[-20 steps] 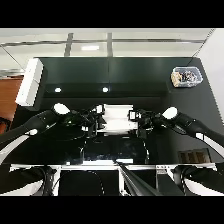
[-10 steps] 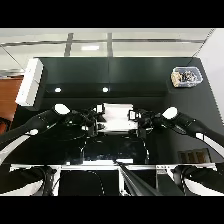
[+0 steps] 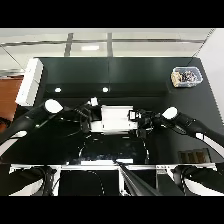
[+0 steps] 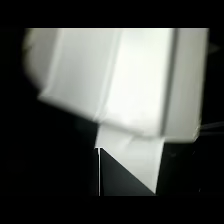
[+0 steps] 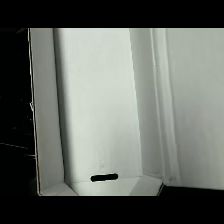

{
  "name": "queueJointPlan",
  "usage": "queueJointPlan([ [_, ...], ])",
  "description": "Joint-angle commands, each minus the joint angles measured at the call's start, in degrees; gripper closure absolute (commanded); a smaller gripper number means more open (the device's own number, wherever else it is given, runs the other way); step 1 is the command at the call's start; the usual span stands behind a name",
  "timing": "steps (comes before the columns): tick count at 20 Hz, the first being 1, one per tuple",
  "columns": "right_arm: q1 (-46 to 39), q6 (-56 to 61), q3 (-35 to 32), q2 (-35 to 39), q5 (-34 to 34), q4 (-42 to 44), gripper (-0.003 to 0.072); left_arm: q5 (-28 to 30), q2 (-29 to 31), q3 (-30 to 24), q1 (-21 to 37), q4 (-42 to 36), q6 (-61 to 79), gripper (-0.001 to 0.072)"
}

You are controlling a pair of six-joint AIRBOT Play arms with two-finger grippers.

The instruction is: Fold the box and place the chain.

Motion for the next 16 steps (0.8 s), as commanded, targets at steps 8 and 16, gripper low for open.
queueJointPlan([
  [8, 0.02, 0.02, 0.04, -0.04, 0.0, 0.04, 0.0209, -23.82, -1.95, -0.33, 29.92, 0.24, -64.43, 0.0681],
  [16, 0.02, 0.02, 0.04, -0.02, 0.0, 0.04, 0.0209, -21.46, -15.1, -0.59, 18.16, -5.57, -60.83, 0.0683],
])
